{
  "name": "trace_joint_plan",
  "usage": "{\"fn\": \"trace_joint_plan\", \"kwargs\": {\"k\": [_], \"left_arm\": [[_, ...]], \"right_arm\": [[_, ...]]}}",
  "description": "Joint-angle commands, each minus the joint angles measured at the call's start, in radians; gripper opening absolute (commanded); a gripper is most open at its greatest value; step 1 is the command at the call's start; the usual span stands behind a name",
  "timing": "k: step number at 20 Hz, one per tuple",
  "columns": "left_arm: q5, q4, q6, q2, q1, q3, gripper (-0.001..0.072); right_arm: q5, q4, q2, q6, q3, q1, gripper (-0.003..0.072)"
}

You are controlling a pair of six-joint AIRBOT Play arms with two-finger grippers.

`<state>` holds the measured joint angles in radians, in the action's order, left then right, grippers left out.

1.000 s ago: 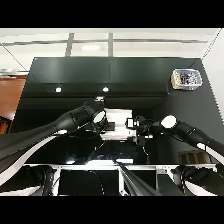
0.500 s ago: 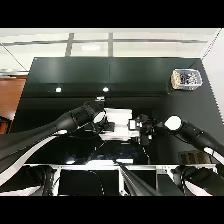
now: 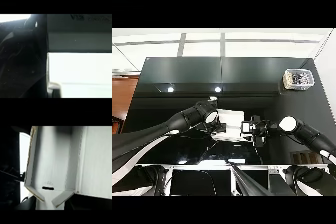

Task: Fold the box and place the chain.

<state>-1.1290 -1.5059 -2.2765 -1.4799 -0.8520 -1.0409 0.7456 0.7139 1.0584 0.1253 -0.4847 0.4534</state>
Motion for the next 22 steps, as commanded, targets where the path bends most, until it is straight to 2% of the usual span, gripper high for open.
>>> {"fn": "trace_joint_plan", "kwargs": {"k": [1, 7, 9, 17, 22], "left_arm": [[0.001, 0.000, 0.002, 0.000, 0.000, -0.001, 0.0027], [0.002, 0.000, 0.002, 0.000, 0.000, -0.001, 0.0027], [0.002, 0.000, 0.002, 0.000, 0.000, -0.001, 0.0026], [0.002, 0.001, 0.001, 0.000, 0.000, -0.001, 0.0027], [0.002, 0.005, 0.001, 0.000, 0.000, -0.001, 0.0027]], "right_arm": [[0.018, 0.001, -0.002, -0.039, 0.000, 0.000, 0.0406], [0.018, -0.010, 0.011, -0.126, 0.001, 0.000, 0.0405], [0.021, -0.058, 0.030, -0.128, 0.002, 0.000, 0.0228], [-0.051, -0.202, 0.048, -0.130, 0.003, 0.048, 0.0230], [-0.050, -0.212, 0.075, -0.135, 0.008, 0.048, 0.0229]]}}
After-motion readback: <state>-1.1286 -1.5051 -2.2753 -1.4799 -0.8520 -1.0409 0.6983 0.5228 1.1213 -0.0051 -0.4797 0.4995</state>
